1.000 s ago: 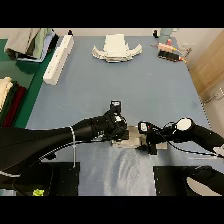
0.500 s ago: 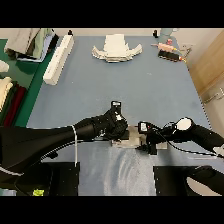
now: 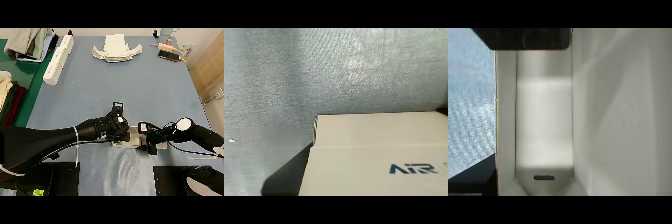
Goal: Fold the box.
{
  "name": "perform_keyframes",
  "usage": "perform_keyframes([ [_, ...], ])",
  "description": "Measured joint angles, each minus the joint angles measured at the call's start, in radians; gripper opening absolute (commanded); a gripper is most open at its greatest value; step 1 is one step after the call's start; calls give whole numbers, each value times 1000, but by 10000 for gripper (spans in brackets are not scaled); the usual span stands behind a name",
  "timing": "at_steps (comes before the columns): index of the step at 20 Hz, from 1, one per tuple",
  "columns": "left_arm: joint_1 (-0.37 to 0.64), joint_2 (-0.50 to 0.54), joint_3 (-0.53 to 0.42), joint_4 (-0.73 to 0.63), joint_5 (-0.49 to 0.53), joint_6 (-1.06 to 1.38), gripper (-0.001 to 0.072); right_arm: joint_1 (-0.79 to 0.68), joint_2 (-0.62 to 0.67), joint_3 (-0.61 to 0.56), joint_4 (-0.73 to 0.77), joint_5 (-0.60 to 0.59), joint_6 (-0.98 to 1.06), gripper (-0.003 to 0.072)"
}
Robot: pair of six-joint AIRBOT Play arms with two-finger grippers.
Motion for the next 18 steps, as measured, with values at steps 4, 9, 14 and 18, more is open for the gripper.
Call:
perform_keyframes([
  [4,-1,4,10,0,-34,-24,542,0,0,0,-4,0,0,449],
  [9,15,44,47,0,-67,-35,542,0,0,0,-8,0,0,449],
  [14,45,143,58,-6,-161,18,541,0,0,0,-10,0,0,449],
  [18,76,239,60,-11,-324,120,188,0,0,0,-11,0,0,449],
])
